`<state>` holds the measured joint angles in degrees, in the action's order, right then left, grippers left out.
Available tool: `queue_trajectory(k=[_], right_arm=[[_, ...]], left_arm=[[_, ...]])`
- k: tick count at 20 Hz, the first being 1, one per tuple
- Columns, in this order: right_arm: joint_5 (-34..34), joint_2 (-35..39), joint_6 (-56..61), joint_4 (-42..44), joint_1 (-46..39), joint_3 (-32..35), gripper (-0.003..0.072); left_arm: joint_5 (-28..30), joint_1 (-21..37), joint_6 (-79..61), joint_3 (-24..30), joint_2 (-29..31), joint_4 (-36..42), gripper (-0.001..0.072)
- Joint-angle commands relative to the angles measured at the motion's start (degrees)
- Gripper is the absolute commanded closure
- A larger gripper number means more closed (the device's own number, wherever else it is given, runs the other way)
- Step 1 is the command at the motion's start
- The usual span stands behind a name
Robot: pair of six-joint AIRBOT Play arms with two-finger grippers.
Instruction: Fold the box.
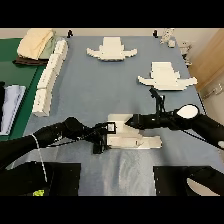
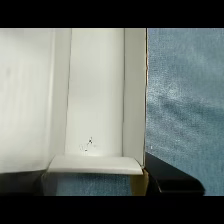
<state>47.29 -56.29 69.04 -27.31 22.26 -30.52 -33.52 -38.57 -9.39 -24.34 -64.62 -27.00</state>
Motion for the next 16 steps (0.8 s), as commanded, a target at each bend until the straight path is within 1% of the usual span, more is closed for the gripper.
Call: queue_trajectory(k=[1,7,16], right_arm=[[-3.23,-9.05,-5.09,2.47,0.0,-2.12,0.0531],[-3.1,-15.19,-6.86,-0.37,0.31,-2.01,0.053],[-2.62,-15.47,-7.65,-0.76,0.37,-2.01,0.053]], left_arm=[[0.02,-0.04,-0.02,-0.07,0.04,0.0,0.0263],[0.02,-0.04,-0.02,-0.07,0.04,0.0,0.0263],[0.02,-0.04,-0.02,-0.07,0.04,0.0,0.0263]])
